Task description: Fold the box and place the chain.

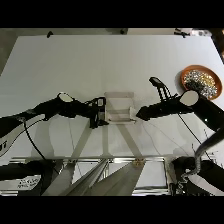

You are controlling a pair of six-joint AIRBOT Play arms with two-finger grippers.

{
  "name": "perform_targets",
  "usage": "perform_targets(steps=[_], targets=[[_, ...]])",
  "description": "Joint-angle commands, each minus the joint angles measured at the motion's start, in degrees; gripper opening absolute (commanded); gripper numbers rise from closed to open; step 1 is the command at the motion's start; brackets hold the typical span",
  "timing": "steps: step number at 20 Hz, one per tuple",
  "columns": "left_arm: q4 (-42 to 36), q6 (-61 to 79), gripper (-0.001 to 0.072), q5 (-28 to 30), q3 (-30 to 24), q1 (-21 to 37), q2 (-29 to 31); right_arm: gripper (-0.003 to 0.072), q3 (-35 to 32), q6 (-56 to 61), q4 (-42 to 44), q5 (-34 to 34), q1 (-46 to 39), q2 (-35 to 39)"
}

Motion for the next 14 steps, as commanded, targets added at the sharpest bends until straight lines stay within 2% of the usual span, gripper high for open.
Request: perform_targets(steps=[1, 4, 5, 7, 11, 14], targets=[[0.0, 0.0, 0.0274, 0.0, 0.0, 0.1, 0.0, 0.0344, 0.4, 2.6, 0.3, 1.4, 0.2, 0.0], [0.0, 0.0, 0.0274, 0.0, 0.0, 0.1, 0.0, 0.0361, 0.4, 3.9, 0.4, 0.6, 2.2, -0.2], [0.0, 0.0, 0.0274, 0.0, 0.0, 0.1, 0.0, 0.0430, 0.4, 4.2, 0.5, 0.5, 3.1, -0.7], [0.0, 0.0, 0.0274, 0.0, 0.0, 0.1, 0.0, 0.0476, 0.4, 6.8, 0.2, -1.1, 4.6, -1.3], [0.0, 0.0, 0.0274, 0.0, 0.0, 0.1, 0.0, 0.0475, 0.5, 11.2, -0.8, -5.8, 7.1, -1.5], [0.0, 0.0, 0.0274, 0.0, 0.0, 0.1, 0.0, 0.0474, 2.7, 17.0, -7.1, -6.3, 9.3, -2.6]])
